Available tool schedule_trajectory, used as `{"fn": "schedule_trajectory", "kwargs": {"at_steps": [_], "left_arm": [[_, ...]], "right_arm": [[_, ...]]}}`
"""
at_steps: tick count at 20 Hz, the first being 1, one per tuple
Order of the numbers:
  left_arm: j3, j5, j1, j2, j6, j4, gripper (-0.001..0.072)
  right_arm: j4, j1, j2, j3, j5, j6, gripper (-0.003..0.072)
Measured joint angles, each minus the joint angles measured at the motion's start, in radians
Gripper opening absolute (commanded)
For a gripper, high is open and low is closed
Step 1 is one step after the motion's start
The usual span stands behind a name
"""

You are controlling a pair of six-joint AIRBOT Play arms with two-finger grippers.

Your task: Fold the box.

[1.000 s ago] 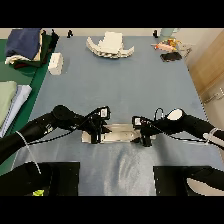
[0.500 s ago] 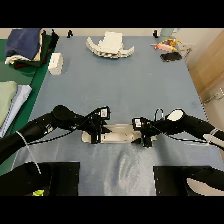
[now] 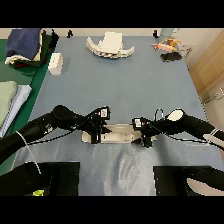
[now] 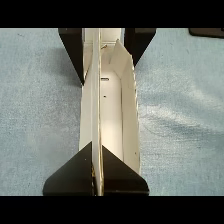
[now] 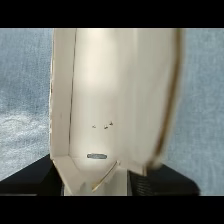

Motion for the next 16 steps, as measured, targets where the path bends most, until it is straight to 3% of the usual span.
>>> {"fn": "schedule_trajectory", "kwargs": {"at_steps": [13,14,15,16], "left_arm": [[0.0,0.038,0.0,0.0,0.0,-0.003,0.0019],[0.0,0.041,0.0,0.0,0.0,-0.003,0.0217],[-0.001,0.053,-0.002,-0.002,0.0,0.011,0.0507],[-0.002,0.051,0.003,0.0,-0.009,0.018,0.0596]], "right_arm": [[0.0,0.0,0.0,0.0,0.0,0.0,0.0514],[0.001,0.0,0.0,0.0,0.001,0.0,0.0514],[0.0,0.001,0.0,0.0,0.014,-0.001,0.0514],[0.0,0.003,0.0,-0.001,0.019,-0.002,0.0514]]}}
